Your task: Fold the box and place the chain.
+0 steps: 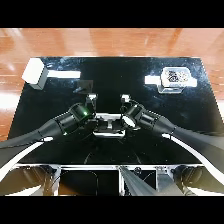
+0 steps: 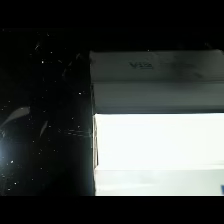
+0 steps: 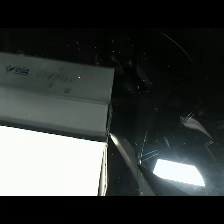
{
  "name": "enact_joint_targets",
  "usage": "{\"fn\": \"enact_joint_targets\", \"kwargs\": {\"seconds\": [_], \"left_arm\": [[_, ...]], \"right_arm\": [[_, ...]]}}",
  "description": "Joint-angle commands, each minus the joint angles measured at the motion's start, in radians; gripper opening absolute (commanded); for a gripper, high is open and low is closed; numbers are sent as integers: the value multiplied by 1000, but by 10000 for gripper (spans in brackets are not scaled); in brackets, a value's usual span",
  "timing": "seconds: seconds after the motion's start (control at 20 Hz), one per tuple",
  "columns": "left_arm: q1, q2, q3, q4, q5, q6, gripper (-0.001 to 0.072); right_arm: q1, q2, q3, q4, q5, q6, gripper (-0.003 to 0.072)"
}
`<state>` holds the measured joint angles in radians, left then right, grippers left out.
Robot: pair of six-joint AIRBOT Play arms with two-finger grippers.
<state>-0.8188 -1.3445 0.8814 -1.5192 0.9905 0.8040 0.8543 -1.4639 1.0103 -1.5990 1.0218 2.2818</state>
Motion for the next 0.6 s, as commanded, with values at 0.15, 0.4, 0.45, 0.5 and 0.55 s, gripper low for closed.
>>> {"fn": "enact_joint_targets", "kwargs": {"seconds": [0.15,0.4,0.45,0.5,0.55], "left_arm": [[0,0,1,0,-1,0,20],[0,0,1,0,0,0,20],[0,0,1,0,0,0,20],[0,0,1,0,0,0,20],[0,0,1,0,0,0,20]], "right_arm": [[-3,-12,1,13,-1,-18,490],[-3,-13,1,30,-6,-25,490],[-3,-13,1,32,-5,-27,489],[-3,-13,1,32,-5,-27,489],[-3,-13,1,32,-5,-28,489]]}}
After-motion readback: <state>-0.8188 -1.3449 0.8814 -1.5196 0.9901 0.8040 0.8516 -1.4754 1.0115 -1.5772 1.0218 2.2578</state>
